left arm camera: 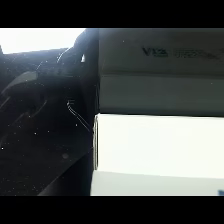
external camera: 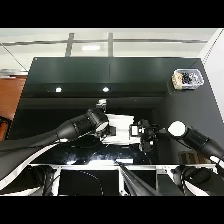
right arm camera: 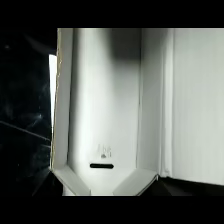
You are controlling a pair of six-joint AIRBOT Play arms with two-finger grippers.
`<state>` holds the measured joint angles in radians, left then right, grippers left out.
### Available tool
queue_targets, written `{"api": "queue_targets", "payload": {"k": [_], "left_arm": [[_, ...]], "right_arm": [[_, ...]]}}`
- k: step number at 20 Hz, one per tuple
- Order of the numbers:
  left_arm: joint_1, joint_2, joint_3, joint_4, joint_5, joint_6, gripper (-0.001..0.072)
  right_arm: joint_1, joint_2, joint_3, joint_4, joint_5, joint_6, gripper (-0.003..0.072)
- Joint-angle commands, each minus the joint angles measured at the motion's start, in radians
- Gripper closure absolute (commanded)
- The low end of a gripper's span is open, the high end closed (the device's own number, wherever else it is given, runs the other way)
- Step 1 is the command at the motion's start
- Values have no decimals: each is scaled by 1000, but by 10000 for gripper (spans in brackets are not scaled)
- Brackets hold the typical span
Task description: Fold the box and place the chain.
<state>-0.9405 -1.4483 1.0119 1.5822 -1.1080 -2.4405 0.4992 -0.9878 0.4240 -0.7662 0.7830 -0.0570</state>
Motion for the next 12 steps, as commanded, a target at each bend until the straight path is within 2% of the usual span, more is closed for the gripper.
{"api": "queue_targets", "payload": {"k": [1, 5, 6, 7, 8, 9, 10, 11, 12], "left_arm": [[1, 0, 1, 3, 8, -2, 682], [0, 0, 1, 3, 8, -1, 682], [0, 0, 1, 3, 8, -1, 682], [0, 0, 1, 3, 8, -1, 682], [1, 0, 1, 3, 8, -1, 682], [0, 0, 1, 3, 8, -1, 682], [0, 0, 1, 2, 8, -2, 682], [0, 0, 1, 2, 8, -2, 682], [0, 0, 1, 2, 8, -2, 682]], "right_arm": [[0, 37, 1, -122, 6, 25, -1], [0, 35, 1, -118, -5, 24, 0], [0, 34, 1, -97, -10, 23, 33], [0, 33, 1, -64, -10, 23, 149], [2, 30, 1, -39, -10, 19, 147], [3, 27, 1, -25, -6, 20, 244], [3, 27, 1, -12, -4, 21, 372], [3, 27, 1, -1, -5, 21, 457], [3, 27, 1, 14, -5, 37, 504]]}}
